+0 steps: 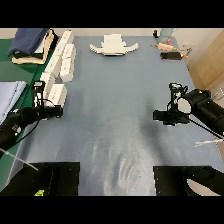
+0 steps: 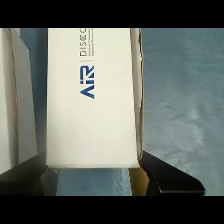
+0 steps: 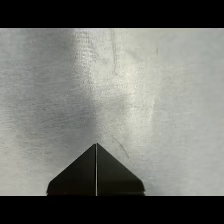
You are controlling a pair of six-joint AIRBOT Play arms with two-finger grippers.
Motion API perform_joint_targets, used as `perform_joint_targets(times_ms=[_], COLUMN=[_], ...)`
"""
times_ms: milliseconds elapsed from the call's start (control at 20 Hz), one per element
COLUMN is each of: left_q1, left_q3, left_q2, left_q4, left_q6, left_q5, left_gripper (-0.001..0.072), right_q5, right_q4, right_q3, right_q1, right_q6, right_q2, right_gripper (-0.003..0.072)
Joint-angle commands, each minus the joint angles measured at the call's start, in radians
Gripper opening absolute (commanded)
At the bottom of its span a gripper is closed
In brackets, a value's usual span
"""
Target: Fold the box.
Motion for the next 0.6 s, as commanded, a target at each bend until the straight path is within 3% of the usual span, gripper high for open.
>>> perform_joint_targets(times_ms=[0,250,550], left_q1=[0.018,-0.006,-0.012], left_q3=[0.096,0.329,0.537], left_q2=[-0.170,-0.446,-0.657], left_q4=[0.008,0.003,-0.011], left_q6=[-0.030,-0.030,-0.027], left_q5=[0.113,0.166,0.159], left_gripper=[0.0521,0.0521,0.0521], right_q5=[-0.042,-0.106,-0.129], right_q4=[0.000,0.001,0.000], right_q3=[0.000,0.000,0.000], right_q1=[0.001,0.001,0.001], right_q6=[0.000,0.001,0.001], right_q2=[0.000,0.000,-0.020], right_gripper=[0.0005,0.0005,0.0005])
